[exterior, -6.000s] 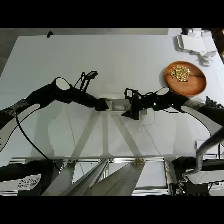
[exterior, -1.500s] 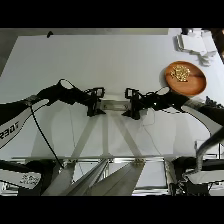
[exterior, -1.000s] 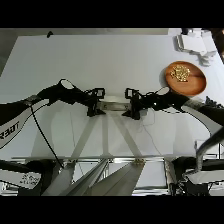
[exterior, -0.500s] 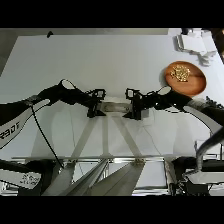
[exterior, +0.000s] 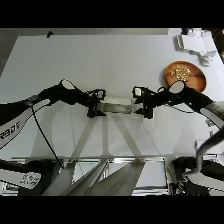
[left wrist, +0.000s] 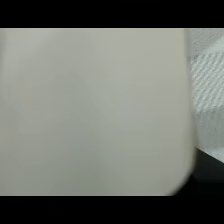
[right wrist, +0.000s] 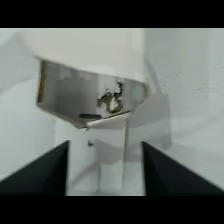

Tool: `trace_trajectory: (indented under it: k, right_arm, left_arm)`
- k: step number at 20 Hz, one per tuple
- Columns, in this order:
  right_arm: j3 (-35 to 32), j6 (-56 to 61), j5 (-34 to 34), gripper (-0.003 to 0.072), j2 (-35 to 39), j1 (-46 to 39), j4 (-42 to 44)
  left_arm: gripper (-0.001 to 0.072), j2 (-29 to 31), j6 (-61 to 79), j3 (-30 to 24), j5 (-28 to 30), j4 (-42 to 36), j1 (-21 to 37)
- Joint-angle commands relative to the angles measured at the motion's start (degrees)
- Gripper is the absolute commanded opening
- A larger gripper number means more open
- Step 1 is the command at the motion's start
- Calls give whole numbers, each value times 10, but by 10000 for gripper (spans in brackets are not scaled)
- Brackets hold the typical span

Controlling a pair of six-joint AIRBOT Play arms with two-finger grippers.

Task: Fold the box and place the chain.

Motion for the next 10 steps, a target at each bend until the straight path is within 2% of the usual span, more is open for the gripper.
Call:
trace_trajectory:
  k: [1,2,3,6,10]
  right_arm:
    - [0,54,45,182,39,-2,-42]
    - [0,54,62,66,49,-1,-27]
    - [0,54,80,11,57,-1,1]
    - [0,54,95,8,59,4,115]
    - [0,54,-2,8,36,23,247]
  left_arm:
    - [76,0,-1,0,1,-1,1]
    - [76,0,-1,0,1,-1,1]
    - [76,0,-1,0,1,-1,1]
    - [76,0,-1,0,1,-1,1]
    - [76,0,-1,0,1,0,1]
